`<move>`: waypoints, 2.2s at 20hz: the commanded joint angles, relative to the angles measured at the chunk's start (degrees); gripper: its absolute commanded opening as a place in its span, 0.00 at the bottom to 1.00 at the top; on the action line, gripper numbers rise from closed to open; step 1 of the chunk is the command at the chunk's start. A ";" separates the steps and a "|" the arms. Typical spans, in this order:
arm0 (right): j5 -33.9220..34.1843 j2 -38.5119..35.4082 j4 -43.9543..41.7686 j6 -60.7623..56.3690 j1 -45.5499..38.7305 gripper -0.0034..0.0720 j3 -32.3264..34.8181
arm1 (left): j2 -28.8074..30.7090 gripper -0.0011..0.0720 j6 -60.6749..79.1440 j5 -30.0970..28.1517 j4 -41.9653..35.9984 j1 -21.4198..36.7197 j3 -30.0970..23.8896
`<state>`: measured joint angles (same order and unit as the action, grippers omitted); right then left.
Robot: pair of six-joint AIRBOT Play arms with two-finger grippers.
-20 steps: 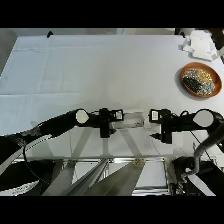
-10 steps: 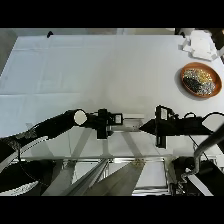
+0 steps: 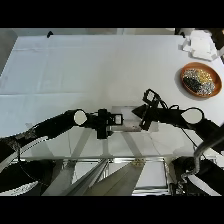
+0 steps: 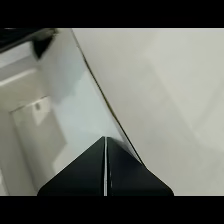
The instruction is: Fold the box and place the chain.
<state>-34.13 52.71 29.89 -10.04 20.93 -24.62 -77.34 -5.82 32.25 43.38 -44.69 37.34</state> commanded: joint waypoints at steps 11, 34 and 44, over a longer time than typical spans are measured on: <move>3.06 9.44 0.09 -5.18 0.44 0.07 -0.02 | 0.04 0.49 0.02 0.15 -0.02 -0.04 0.07; -22.95 -21.68 41.40 -5.86 0.44 0.11 2.40 | 0.04 0.49 0.02 0.13 -0.02 -0.02 0.07; -11.17 -4.15 27.56 12.33 0.44 0.47 3.21 | 0.04 0.49 0.02 0.15 -0.02 -0.04 0.07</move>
<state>-50.59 43.88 62.43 -2.96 21.34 -21.50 -77.32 -5.80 32.40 43.35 -44.71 37.36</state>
